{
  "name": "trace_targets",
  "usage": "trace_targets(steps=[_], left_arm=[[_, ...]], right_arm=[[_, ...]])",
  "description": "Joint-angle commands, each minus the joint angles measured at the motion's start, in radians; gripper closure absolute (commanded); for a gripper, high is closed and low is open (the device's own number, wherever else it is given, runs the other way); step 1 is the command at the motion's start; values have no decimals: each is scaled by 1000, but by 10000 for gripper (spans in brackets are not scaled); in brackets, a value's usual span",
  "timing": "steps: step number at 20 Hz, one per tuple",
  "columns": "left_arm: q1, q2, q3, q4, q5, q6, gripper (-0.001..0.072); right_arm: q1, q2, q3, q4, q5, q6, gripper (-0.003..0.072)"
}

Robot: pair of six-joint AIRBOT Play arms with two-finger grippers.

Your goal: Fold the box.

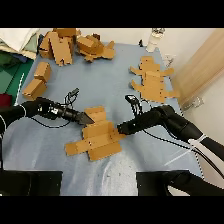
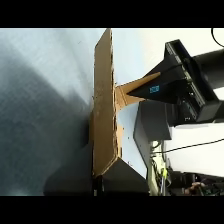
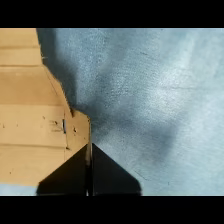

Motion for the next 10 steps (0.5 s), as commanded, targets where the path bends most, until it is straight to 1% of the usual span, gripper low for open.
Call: trace_targets(steps=[1,2,4,5,7,10], left_arm=[[-1,-1,2,-59,-13,142,695],[-1,-1,5,-63,-25,171,695],[-1,0,13,-63,-55,203,695],[-3,0,18,-64,-69,214,695],[-18,5,31,-60,-78,258,695],[-76,5,77,-38,-52,299,695]], right_arm=[[0,-16,0,-2,7,10,414],[0,-24,0,-16,8,14,375],[-2,-33,1,-145,32,133,377],[-7,-32,3,-231,32,216,377],[-34,-31,8,-340,27,321,377],[-79,-30,10,-369,30,409,379]])
